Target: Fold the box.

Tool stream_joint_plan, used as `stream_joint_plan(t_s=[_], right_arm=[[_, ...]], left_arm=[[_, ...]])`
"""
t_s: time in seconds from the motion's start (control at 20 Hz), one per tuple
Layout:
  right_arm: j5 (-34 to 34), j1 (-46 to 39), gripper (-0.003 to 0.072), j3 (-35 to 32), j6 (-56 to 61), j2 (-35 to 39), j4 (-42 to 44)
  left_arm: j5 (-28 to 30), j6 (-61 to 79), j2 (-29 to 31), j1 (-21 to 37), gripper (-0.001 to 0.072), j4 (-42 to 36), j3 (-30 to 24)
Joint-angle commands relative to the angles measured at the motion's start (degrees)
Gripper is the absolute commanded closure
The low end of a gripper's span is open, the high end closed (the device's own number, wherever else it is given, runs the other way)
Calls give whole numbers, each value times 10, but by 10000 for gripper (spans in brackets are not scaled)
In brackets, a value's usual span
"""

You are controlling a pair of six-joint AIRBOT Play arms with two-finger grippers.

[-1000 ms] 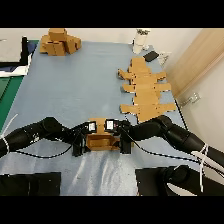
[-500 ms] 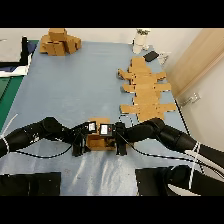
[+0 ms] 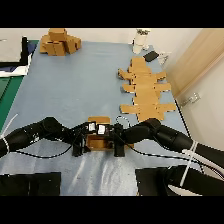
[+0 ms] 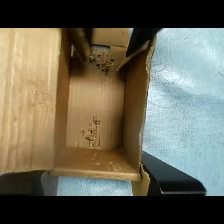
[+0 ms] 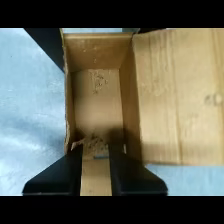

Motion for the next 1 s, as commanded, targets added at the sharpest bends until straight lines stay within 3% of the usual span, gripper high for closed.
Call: stream_joint_plan(t_s=[0.0,0.15,0.25,0.35,0.45,0.6,0.7,0.95], right_arm=[[-90,0,656,36,283,39,-205],[-179,-19,684,48,566,99,-404],[-222,-75,684,36,663,112,-407],[-215,-139,684,2,688,107,-352],[-162,-179,684,-40,660,96,-249],[-77,-185,684,-86,565,76,-82],[-63,-181,685,-93,506,64,16],[-44,-134,685,-93,491,56,56]], left_arm=[[0,0,0,0,187,0,0],[1,0,0,0,187,0,0],[1,0,0,0,187,0,0],[1,0,0,0,187,0,0],[0,0,0,0,186,0,0],[1,0,0,0,187,0,0],[1,0,0,0,187,0,0],[1,0,0,0,187,0,0]])
